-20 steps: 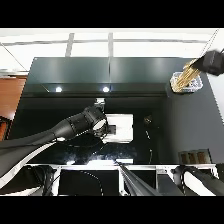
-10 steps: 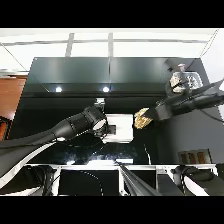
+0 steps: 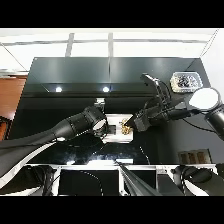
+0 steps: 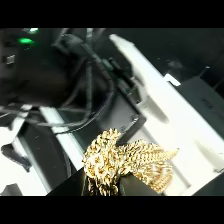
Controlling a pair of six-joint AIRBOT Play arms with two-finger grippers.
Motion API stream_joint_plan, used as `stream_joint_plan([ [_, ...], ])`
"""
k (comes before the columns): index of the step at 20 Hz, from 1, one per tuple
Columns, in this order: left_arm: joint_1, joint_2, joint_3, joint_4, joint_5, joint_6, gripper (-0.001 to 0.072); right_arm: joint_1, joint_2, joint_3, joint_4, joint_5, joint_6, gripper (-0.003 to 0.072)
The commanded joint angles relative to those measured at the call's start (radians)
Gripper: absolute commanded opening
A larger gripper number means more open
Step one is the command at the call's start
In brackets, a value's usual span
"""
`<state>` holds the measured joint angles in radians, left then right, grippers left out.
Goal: Fold the box and place the chain.
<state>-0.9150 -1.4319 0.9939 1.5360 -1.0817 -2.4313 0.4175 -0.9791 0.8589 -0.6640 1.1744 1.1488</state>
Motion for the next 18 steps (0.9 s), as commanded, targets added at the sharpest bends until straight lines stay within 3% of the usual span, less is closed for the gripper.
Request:
stream_joint_plan([
  [1, 0.001, 0.0, 0.0, 0.0, 0.0, 0.0, 0.0023, 0.022, -0.022, -0.05, -0.021, -0.084, 0.008, 0.0004],
  [9, 0.0, 0.0, 0.0, -0.002, 0.0, 0.0, 0.0023, 0.064, -0.112, -0.075, -0.024, -0.158, 0.011, 0.0029],
  [11, 0.001, 0.0, 0.0, -0.003, 0.001, 0.0, 0.0023, 0.056, -0.113, -0.074, -0.03, -0.159, 0.019, 0.0379],
  [18, 0.002, 0.0, 0.006, -0.002, -0.053, -0.002, 0.0029, -0.232, 0.025, -0.039, -0.036, 0.073, 0.009, 0.0383],
])
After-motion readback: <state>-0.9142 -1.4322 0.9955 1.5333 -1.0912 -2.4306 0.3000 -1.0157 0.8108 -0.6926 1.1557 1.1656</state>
